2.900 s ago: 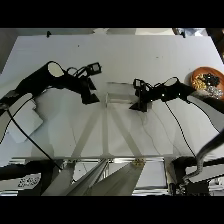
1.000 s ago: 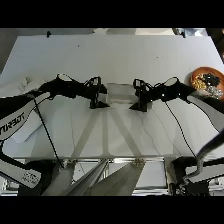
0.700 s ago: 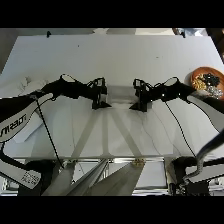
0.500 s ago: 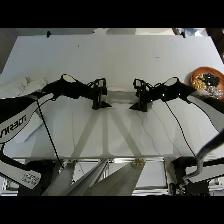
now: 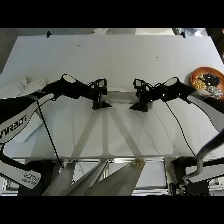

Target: Fold the box and place the chain.

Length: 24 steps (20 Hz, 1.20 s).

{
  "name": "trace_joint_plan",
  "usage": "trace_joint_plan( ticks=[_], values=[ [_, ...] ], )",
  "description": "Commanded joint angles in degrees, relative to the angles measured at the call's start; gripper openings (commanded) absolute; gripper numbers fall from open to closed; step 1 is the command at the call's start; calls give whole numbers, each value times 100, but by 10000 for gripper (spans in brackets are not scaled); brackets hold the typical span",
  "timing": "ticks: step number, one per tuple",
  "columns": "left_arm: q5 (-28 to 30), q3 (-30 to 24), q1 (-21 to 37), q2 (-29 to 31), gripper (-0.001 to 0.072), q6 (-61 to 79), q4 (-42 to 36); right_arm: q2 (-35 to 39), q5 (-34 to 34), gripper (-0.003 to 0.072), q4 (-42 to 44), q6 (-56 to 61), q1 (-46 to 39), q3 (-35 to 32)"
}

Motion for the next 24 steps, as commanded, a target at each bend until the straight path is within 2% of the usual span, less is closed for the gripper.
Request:
trace_joint_plan(
  ticks=[1, 14, 15, 17, 18, 24],
  values=[
    [13, 0, -2, -4, 300, 0, 20, 0, -4, 364, 4, 2, 4, 4],
    [13, 0, -2, -4, 300, 0, 17, 0, 57, 358, 55, 2, 4, 4],
    [13, 0, -2, -4, 300, 0, 17, 2, 63, 368, 46, 7, 4, 4],
    [13, 0, -2, -4, 300, 0, 17, 7, 72, 561, 22, 11, 4, 4],
    [13, 0, -2, -4, 300, 0, 17, 17, 61, 600, 13, 4, 4, 4],
    [15, 0, -2, -4, 300, 0, 17, 527, 46, 586, -435, 28, -234, 4]
  ],
)
